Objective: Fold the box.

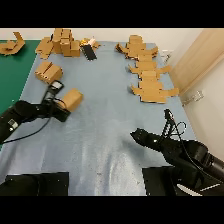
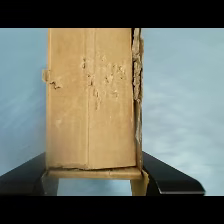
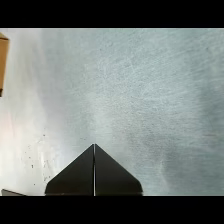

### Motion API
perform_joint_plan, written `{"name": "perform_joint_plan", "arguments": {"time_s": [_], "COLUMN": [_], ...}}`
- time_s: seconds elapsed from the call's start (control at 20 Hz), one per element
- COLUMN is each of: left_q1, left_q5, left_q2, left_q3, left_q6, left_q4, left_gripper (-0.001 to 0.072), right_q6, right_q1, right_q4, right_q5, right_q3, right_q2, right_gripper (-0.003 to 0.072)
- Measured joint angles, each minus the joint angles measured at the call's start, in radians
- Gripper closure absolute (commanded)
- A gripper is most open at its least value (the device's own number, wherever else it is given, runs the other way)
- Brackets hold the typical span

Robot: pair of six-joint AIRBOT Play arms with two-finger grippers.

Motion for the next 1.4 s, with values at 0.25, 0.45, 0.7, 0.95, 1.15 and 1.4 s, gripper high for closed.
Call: {"name": "perform_joint_plan", "arguments": {"time_s": [0.25,0.45,0.7,0.95,1.15,1.4], "left_q1": [0.342,0.414,0.397,0.352,0.343,0.35], "left_q5": [-0.001,-0.008,-0.012,-0.023,-0.006,-0.055], "left_q2": [-0.098,-0.222,-0.406,-0.542,-0.583,-0.593], "left_q3": [0.045,0.149,0.357,0.523,0.571,0.585], "left_q6": [-0.134,-0.173,-0.231,-0.25,-0.256,-0.259], "left_q4": [0.087,0.105,0.111,0.114,0.114,0.114], "left_gripper": [0.0302,0.0312,0.0309,0.0175,0.0014,0.0013], "right_q6": [0.011,0.019,0.073,0.127,0.142,0.148], "right_q1": [0.0,0.0,0.0,0.0,0.0,0.0], "right_q4": [0.0,-0.001,-0.032,-0.082,-0.096,-0.102], "right_q5": [0.007,0.018,0.024,0.026,0.026,0.026], "right_q3": [0.0,0.0,0.0,0.0,0.0,0.0], "right_q2": [0.0,-0.001,-0.001,-0.001,-0.001,-0.001], "right_gripper": [0.0683,0.0684,0.0684,0.0683,0.0683,0.0683]}}
